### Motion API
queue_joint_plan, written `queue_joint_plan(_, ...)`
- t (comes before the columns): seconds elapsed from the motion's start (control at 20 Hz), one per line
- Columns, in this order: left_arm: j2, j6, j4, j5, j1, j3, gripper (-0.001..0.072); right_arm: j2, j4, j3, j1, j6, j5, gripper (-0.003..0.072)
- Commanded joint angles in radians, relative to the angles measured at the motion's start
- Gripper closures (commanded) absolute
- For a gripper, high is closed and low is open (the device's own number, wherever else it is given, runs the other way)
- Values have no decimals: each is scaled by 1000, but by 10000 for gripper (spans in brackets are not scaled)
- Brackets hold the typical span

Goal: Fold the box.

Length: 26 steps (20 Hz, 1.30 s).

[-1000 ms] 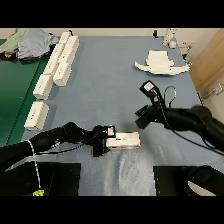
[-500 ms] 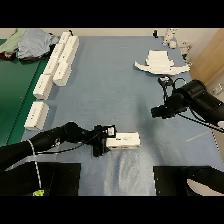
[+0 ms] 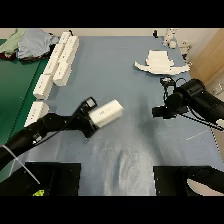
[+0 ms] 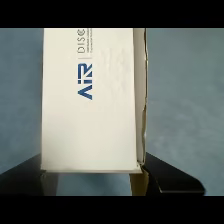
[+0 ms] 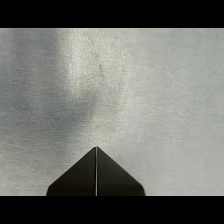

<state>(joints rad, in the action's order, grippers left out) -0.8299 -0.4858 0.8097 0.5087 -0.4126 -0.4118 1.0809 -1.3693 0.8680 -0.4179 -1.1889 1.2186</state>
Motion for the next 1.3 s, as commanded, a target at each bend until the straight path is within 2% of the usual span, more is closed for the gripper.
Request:
queue_joint_plan(0.0,69,-364,254,0,253,-2,184,0,1,1,0,3,2,681)
queue_joint_plan(0.15,17,-377,256,-23,450,-2,185,0,1,1,0,3,2,681)
queue_joint_plan(0.35,-97,-379,256,-105,549,-36,184,0,1,1,0,3,2,681)
queue_joint_plan(0.8,-414,-409,256,-161,601,-261,184,0,1,1,0,3,2,681)
queue_joint_plan(1.1,-546,-420,256,-163,610,-372,184,0,1,1,0,3,2,681)
queue_joint_plan(1.25,-581,-420,256,-195,605,-417,184,0,1,1,0,3,2,681)
